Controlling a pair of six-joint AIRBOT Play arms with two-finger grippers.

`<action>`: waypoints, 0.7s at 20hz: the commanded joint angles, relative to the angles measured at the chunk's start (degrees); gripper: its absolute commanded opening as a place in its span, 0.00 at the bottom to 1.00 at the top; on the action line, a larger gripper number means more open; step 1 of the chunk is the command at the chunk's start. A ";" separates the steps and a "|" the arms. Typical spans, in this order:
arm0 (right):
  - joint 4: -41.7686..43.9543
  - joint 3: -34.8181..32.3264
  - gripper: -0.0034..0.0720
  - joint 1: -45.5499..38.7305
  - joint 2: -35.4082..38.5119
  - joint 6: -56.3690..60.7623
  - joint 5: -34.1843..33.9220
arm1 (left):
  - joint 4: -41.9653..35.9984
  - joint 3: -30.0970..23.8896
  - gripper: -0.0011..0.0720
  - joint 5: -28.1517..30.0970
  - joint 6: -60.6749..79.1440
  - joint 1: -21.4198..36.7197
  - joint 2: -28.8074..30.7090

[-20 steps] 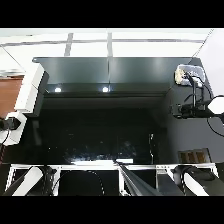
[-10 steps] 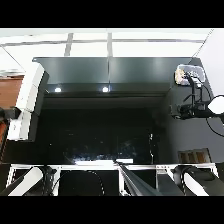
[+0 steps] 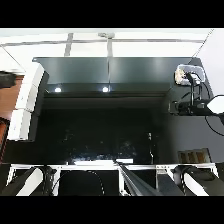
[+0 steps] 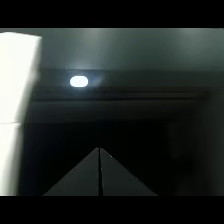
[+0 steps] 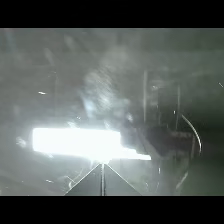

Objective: Fold the box and place the chain.

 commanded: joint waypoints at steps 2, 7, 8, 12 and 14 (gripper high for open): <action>-4.50 -0.04 0.05 7.08 2.10 -5.90 -13.66 | 6.58 -10.78 0.04 12.24 -5.53 -20.13 7.32; -11.50 -0.98 0.06 10.40 -1.46 -4.85 -27.69 | 15.58 -22.49 0.05 30.99 -12.28 -31.93 9.62; -10.78 -0.98 0.06 10.40 -1.68 -4.85 -26.08 | 15.43 -22.53 0.05 30.71 -12.26 -32.02 9.62; -10.86 -0.96 0.06 10.40 -1.68 -4.87 -24.94 | 14.88 -22.53 0.05 30.84 -12.26 -32.02 9.62; -10.86 -0.96 0.06 10.40 -1.68 -4.85 -24.94 | 14.88 -22.53 0.05 30.84 -12.26 -32.02 9.62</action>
